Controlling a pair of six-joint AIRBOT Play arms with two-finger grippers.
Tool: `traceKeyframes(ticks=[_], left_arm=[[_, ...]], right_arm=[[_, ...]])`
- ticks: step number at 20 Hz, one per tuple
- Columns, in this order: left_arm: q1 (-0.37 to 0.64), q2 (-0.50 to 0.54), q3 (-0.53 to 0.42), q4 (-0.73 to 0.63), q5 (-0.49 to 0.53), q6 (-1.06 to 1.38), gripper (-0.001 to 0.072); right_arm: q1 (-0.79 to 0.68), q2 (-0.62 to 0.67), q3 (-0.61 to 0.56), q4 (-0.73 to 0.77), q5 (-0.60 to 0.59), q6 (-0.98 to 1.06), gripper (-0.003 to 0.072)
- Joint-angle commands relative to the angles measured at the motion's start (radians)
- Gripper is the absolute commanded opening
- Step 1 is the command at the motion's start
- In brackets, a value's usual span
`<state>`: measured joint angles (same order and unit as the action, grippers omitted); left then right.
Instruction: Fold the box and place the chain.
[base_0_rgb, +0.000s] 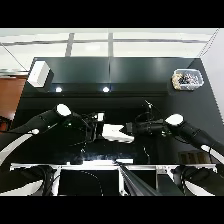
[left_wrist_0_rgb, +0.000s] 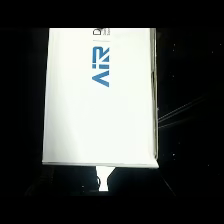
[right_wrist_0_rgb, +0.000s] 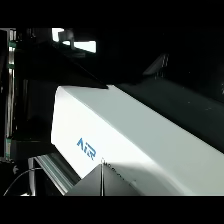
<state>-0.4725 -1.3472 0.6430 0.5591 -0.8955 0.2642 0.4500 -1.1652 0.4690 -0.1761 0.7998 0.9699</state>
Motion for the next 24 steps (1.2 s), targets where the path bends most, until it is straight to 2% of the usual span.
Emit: traceKeyframes(ticks=[1,7,11,14,15,16,17,22,24], left_arm=[[0.0,-0.001,0.0,-0.003,0.0,-0.003,0.0354],[0.0,-0.001,0.0,-0.003,-0.001,-0.003,0.0354],[0.0,-0.001,0.0,-0.003,-0.005,-0.006,0.0354],[0.0,0.0,0.0,-0.002,-0.003,-0.008,0.0363],[0.001,0.004,0.0,0.001,-0.003,-0.011,0.0451],[0.001,0.011,0.0,0.001,-0.004,-0.021,0.0652],[0.001,0.022,0.0,0.003,0.0,-0.074,0.072],[0.032,0.148,0.0,0.146,-0.085,-0.227,0.072],[0.046,0.21,0.0,0.131,-0.108,-0.356,0.0711]], right_arm=[[0.001,-0.02,-0.003,-0.028,-0.016,0.014,0.0016],[-0.001,-0.018,0.006,-0.037,0.018,-0.002,0.0016],[-0.039,0.032,0.077,-0.092,0.172,-0.035,0.0016],[-0.132,0.114,0.135,-0.145,0.3,-0.031,0.0015],[-0.171,0.145,0.152,-0.195,0.322,-0.01,0.0016],[-0.214,0.179,0.166,-0.266,0.334,0.04,0.0016],[-0.257,0.214,0.17,-0.318,0.343,0.081,0.0016],[-0.482,0.366,0.17,-0.542,0.523,0.149,0.0016],[-0.544,0.398,0.169,-0.652,0.524,0.154,0.0016]])
